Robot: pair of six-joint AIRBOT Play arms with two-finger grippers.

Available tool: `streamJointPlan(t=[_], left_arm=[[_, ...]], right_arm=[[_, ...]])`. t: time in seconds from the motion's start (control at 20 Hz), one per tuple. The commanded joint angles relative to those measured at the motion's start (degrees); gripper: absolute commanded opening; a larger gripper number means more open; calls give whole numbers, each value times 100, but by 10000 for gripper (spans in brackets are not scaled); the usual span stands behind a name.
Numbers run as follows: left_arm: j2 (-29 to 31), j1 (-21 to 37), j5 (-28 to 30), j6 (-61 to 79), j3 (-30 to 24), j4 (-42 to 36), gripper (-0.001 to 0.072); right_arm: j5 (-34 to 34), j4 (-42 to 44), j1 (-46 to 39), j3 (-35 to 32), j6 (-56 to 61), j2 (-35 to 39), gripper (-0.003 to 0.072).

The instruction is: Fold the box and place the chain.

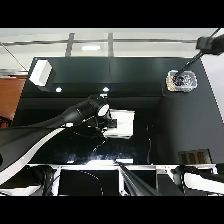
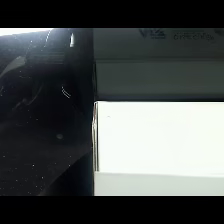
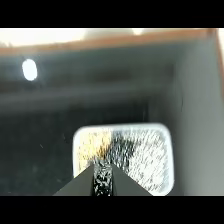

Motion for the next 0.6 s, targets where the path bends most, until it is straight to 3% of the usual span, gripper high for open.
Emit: streamJointPlan(t=[0.0,0.55], left_arm=[[-4,0,13,2,-2,4,28],[-4,0,-24,0,-2,2,28]], right_arm=[[-42,341,-4,2,-472,922,6],[1790,1954,11,2,-1161,2264,7]])
